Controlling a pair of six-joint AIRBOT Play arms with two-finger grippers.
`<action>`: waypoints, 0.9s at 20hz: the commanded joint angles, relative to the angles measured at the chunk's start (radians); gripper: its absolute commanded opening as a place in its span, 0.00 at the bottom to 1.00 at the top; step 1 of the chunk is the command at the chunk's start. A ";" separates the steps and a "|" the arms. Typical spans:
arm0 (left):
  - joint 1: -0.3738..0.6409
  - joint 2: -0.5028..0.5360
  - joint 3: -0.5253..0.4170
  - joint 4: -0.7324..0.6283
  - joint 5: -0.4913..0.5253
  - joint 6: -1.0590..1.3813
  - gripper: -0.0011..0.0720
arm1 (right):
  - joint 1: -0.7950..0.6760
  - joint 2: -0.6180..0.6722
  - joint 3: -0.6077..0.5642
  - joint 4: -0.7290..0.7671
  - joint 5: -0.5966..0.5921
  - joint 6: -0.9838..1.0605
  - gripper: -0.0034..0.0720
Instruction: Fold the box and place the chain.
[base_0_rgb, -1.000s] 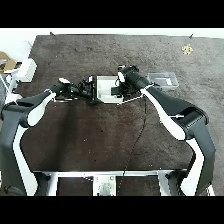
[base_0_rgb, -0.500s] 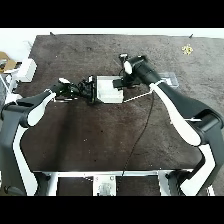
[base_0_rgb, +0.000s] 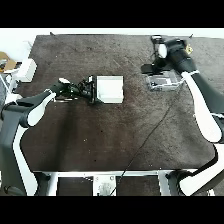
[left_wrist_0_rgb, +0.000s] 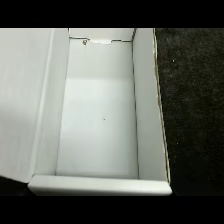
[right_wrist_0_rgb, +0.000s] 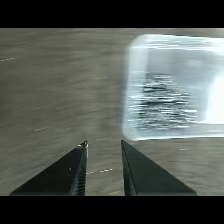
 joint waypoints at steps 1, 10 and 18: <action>0.000 0.000 0.000 0.000 0.000 0.000 0.32 | -0.118 -0.035 0.000 0.094 -0.003 -0.058 0.39; 0.000 -0.001 0.000 0.000 0.000 0.000 0.32 | -0.177 -0.161 0.000 0.234 0.016 -0.134 0.39; 0.000 -0.001 0.000 0.000 0.000 0.000 0.32 | -0.177 -0.198 0.000 0.267 -0.013 -0.146 0.39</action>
